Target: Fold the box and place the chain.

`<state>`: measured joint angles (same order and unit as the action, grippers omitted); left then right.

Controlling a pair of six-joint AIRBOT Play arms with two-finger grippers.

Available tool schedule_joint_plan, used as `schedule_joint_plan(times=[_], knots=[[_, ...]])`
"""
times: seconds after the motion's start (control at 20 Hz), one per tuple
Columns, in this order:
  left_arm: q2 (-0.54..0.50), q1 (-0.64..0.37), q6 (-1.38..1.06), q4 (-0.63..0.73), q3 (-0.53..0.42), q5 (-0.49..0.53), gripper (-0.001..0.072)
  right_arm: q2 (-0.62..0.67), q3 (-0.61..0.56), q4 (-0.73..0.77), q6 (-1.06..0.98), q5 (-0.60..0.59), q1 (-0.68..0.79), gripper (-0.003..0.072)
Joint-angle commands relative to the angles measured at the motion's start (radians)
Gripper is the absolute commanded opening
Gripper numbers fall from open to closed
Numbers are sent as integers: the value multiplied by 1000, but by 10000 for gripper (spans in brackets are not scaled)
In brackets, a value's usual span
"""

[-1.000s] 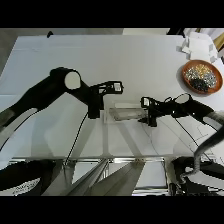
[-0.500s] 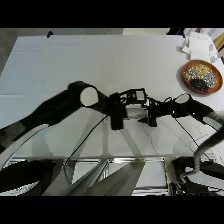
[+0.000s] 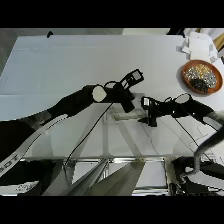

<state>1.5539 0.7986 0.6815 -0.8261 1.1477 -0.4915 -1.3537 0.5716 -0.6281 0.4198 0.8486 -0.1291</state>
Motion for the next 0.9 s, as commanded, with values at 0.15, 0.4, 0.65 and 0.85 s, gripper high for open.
schedule_joint_plan(times=[0.15, 0.4, 0.65, 0.85], knots=[[86, -5, 0, 22, 1, 15, 9, 1, 0, 0, 0, 0, 0, 269], [40, -3, 0, -14, 1, 0, 7, 1, 0, 0, 0, 0, 0, 269], [-115, -4, 145, -339, 1, -211, 5, 1, 0, 0, 0, 0, 0, 269], [-176, -3, 243, -393, -32, -400, 5, 1, 0, 0, 0, 0, 0, 269]])
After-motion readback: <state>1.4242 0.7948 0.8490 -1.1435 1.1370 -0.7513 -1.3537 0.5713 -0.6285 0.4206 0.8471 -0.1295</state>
